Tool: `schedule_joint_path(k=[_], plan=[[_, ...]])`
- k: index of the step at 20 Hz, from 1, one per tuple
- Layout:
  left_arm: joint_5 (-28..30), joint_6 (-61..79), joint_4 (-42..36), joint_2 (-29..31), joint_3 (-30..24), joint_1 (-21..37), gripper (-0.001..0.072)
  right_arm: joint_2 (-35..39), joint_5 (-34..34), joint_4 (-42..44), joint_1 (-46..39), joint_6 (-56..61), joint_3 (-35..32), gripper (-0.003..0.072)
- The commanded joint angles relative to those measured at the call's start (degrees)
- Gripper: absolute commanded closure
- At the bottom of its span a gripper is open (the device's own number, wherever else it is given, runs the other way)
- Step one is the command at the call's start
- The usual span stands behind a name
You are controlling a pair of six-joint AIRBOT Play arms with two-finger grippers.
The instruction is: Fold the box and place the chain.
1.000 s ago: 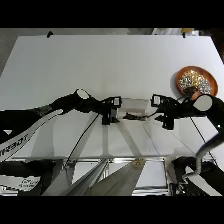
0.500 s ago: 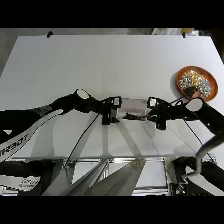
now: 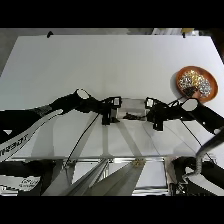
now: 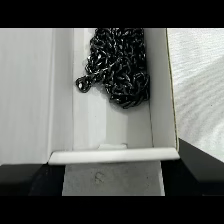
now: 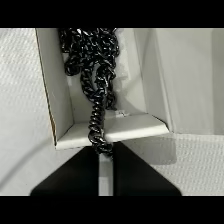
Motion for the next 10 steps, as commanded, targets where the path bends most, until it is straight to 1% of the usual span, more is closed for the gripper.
schedule_joint_path(k=[1, 3, 5, 6, 8, 10], plan=[[0.0, 0.0, 0.0, 0.0, 0.0, 0.0, 0.0439, -0.1, 0.4, -5.9, 0.5, 4.2, 0.0, 0.0665], [0.0, 0.0, 0.0, 0.0, 0.0, 0.0, 0.0439, 1.9, 0.4, -14.5, 0.5, 13.0, 0.0, 0.0665], [0.0, 0.0, 0.0, 0.0, 0.0, 0.0, 0.0439, 6.3, 1.5, -21.1, 0.5, 19.2, 0.1, 0.0665], [0.0, 0.0, 0.0, 0.0, 0.0, 0.0, 0.0439, 9.2, 2.6, -22.5, 0.5, 20.7, 0.2, 0.0665], [0.0, 0.0, 0.0, 0.0, 0.0, 0.0, 0.0439, 15.6, 5.9, -22.7, 1.0, 23.7, 1.0, 0.0665], [0.0, 0.0, 0.0, 0.0, 0.0, 0.0, 0.0439, 21.3, 8.7, -22.6, 3.7, 26.8, 2.8, 0.0665]])
